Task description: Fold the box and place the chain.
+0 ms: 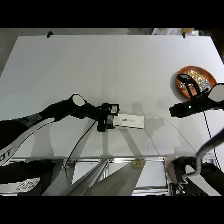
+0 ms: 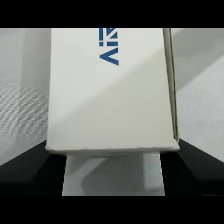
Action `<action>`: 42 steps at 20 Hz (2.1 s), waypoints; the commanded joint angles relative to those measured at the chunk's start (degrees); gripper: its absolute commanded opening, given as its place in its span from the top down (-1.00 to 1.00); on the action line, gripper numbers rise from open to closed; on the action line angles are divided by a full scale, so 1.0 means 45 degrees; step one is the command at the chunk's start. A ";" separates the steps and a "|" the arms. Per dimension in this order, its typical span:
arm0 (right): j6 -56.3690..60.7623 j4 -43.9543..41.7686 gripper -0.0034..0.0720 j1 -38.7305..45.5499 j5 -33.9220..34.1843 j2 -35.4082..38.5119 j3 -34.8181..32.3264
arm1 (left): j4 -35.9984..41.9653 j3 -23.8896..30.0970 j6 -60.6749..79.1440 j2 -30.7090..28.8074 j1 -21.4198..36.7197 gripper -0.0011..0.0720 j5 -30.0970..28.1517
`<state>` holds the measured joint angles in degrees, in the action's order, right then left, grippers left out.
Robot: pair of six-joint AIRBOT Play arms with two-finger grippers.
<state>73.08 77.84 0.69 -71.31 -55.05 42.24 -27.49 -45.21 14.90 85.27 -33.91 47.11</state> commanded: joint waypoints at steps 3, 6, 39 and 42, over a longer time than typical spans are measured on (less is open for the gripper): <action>0.0000 -0.0005 0.87 0.0005 -0.0010 0.0010 0.0010 | -0.0806 -0.0005 -0.4571 -0.2885 0.1792 0.41 0.0083; 0.0000 0.0000 0.87 0.0005 -0.0010 0.0010 0.0010 | -0.2501 -0.0005 -0.6941 -0.5226 0.3769 0.41 0.0214; 0.0000 -0.0005 0.87 0.0005 -0.0010 0.0010 0.0010 | -1.0108 0.1472 -1.6558 -0.4949 1.4100 -0.82 0.2735; 0.0000 -0.0005 0.87 0.0010 -0.0010 0.0010 0.0010 | -1.0865 0.1472 -1.6558 -0.5207 1.4100 -0.96 0.2861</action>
<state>73.06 77.84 0.69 -71.35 -55.05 42.24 -72.99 -38.61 -58.74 62.61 29.58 58.76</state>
